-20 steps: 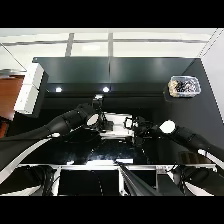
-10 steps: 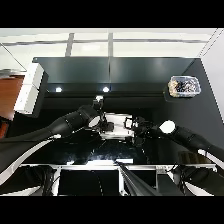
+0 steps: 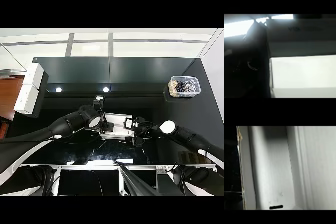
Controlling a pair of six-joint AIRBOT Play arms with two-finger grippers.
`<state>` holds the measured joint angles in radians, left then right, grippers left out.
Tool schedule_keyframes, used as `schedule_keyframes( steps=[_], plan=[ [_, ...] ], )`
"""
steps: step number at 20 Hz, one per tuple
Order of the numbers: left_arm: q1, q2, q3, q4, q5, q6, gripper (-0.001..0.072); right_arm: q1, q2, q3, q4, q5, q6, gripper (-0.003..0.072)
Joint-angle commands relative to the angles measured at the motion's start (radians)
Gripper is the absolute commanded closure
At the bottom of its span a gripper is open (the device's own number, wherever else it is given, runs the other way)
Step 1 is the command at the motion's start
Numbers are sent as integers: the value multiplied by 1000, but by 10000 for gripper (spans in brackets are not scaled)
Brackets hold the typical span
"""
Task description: Fold the box and place the chain.
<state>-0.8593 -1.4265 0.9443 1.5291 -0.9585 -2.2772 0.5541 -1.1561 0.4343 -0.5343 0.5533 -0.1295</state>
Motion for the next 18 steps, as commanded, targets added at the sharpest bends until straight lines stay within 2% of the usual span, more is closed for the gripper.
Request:
schedule_keyframes(
  steps=[1,2,3,7,11,12,13,15,16,18],
  plan=[
    [4,0,1,0,-18,-38,278,1,-1,0,2,0,3,330],
    [8,0,1,1,-26,-46,157,1,-1,0,2,0,3,330],
    [11,0,1,1,-29,-46,129,1,-1,0,2,0,3,330],
    [12,0,1,4,-25,-46,134,1,-1,0,2,0,3,330],
    [11,-1,0,3,30,-45,150,1,-1,0,2,0,3,330],
    [11,-1,0,3,37,-45,225,1,-1,0,2,0,3,330],
    [11,-1,0,4,38,-45,368,1,-1,0,2,0,3,330],
    [11,-1,0,4,39,-37,545,1,-1,0,2,0,3,330],
    [11,-1,0,3,39,-20,685,1,-1,0,2,0,3,330],
    [8,-1,0,3,39,-15,683,1,-1,0,2,0,3,330]
  ],
)
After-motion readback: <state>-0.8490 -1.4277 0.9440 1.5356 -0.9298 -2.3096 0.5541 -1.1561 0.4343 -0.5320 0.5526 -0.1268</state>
